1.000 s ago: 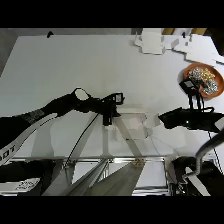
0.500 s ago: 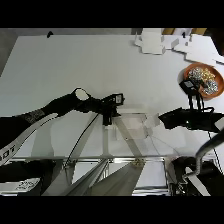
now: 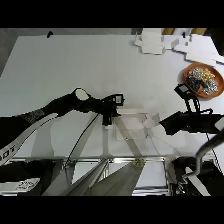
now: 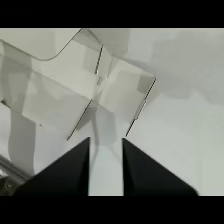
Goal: Fold the box and place the chain.
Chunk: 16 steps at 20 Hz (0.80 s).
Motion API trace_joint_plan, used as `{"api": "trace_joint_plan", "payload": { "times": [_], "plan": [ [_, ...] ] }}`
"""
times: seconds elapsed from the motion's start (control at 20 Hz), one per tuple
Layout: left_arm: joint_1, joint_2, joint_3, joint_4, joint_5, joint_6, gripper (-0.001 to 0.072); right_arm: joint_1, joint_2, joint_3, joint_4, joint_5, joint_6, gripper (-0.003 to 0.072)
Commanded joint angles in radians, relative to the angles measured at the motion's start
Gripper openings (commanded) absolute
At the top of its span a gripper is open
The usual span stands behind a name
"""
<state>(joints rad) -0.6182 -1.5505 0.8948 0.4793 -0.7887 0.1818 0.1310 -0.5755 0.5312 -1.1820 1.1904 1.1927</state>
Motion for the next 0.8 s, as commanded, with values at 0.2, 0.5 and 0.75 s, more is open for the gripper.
{"api": "trace_joint_plan", "payload": {
  "times": [0.2,0.5,0.75],
  "plan": [
    [0.0,0.0,0.0,0.0,-0.001,0.001,0.001,0.13,0.0,-0.097,0.132,-0.085,-0.351,0.0017],
    [0.0,0.0,0.0,0.0,-0.001,0.001,0.001,0.375,-0.002,-0.173,-0.05,-0.235,-0.587,0.0429],
    [0.0,0.0,0.0,0.001,0.0,0.001,0.001,0.504,-0.002,-0.288,-0.171,-0.462,-0.678,0.0617]
  ]
}}
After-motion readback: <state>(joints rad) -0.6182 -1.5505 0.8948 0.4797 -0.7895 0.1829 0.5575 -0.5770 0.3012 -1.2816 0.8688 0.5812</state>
